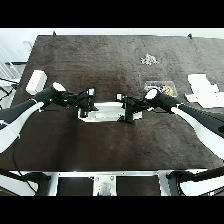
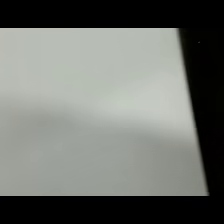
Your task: Fold the box and place the chain.
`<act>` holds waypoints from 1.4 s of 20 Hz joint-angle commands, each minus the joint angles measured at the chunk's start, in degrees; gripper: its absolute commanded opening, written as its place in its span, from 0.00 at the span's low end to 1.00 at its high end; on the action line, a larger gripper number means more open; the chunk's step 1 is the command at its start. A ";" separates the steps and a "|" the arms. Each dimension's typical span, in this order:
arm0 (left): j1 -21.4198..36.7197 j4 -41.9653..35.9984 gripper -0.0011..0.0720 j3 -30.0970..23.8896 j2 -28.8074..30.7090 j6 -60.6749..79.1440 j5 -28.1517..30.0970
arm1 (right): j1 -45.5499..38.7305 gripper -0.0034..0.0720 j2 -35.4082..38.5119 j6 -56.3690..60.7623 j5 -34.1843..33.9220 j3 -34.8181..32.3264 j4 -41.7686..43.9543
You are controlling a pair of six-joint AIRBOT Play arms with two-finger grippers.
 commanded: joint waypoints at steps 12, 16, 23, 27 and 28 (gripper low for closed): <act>0.02 0.00 0.04 0.00 0.00 0.02 0.04 | 0.09 0.81 -0.39 0.11 -0.59 -0.02 -0.66; 0.02 0.00 0.04 0.00 0.02 0.02 0.04 | 0.11 0.81 -0.39 0.11 -0.59 -0.02 -0.66; 0.02 -1.73 0.04 0.00 0.02 0.02 0.20 | 0.11 0.81 -0.39 0.11 -0.59 -0.02 -0.66; 0.02 -1.77 0.04 0.00 0.00 0.02 0.20 | 0.11 0.81 -0.39 0.11 -0.59 -0.02 -0.66; 0.02 -1.77 0.04 0.00 0.00 0.02 0.20 | 0.11 0.81 -0.39 0.11 -0.59 -0.02 -0.66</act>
